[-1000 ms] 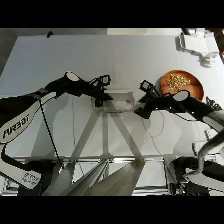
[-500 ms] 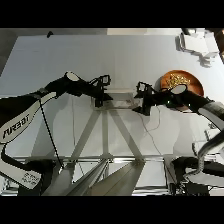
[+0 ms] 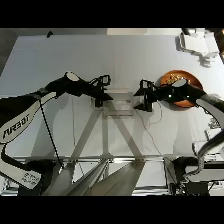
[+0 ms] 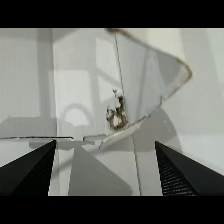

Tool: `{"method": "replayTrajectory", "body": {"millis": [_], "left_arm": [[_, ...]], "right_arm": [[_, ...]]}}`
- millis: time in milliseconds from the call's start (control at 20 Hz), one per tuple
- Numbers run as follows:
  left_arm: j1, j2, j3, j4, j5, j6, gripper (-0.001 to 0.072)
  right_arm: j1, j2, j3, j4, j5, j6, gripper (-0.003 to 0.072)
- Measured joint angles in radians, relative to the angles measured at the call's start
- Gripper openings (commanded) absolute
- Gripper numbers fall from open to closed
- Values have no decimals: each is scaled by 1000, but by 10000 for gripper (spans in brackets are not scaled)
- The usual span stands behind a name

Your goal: Fold the box and place the chain.

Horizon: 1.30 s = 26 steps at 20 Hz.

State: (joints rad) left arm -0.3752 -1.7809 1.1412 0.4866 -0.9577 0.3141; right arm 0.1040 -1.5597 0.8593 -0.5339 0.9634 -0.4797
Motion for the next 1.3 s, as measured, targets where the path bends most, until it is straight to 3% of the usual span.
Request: {"method": "replayTrajectory", "body": {"millis": [350,800,1300], "left_arm": [[0,0,0,0,0,0,5],[0,0,0,0,0,0,5],[0,0,0,0,0,0,5]], "right_arm": [[-41,31,-5,-20,17,-45,677],[10,239,-257,5,-118,-44,699],[156,285,-307,68,-329,291,697]]}}
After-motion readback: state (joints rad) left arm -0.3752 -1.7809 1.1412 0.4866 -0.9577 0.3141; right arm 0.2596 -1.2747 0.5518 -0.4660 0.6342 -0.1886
